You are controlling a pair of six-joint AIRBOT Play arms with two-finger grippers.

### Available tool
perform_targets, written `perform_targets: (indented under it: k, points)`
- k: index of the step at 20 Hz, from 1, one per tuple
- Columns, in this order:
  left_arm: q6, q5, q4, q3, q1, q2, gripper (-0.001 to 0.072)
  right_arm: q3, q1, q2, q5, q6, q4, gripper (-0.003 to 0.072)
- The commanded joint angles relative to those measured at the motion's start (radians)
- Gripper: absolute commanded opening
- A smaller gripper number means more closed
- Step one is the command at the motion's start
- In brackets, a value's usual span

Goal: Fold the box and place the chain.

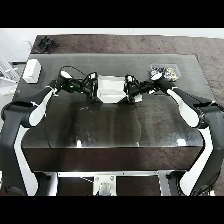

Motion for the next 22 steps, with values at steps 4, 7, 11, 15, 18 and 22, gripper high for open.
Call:
perform_targets:
  k: [4,7,11,15,18,22]
  points:
    - [0.003,0.011,-0.010,0.000,-0.011,0.000,0.0719,0.000,0.001,0.000,0.001,0.000,0.000,0.0569]
    - [0.003,0.010,-0.009,0.000,-0.011,0.000,0.0718,0.000,0.001,0.000,0.001,0.000,0.000,0.0569]
    - [0.002,0.010,0.005,0.000,-0.011,0.000,0.0717,0.000,0.001,0.000,0.001,0.000,0.000,0.0569]
    - [-0.001,0.011,0.017,0.000,-0.011,-0.001,0.0709,0.000,0.001,0.000,0.001,0.000,0.000,0.0569]
    - [-0.001,0.015,0.018,0.000,-0.011,-0.001,0.0708,0.000,0.001,0.000,0.001,0.000,0.000,0.0569]
    - [0.000,0.016,0.019,0.000,-0.011,-0.001,0.0442,0.000,0.001,0.000,0.001,0.000,0.000,0.0569]
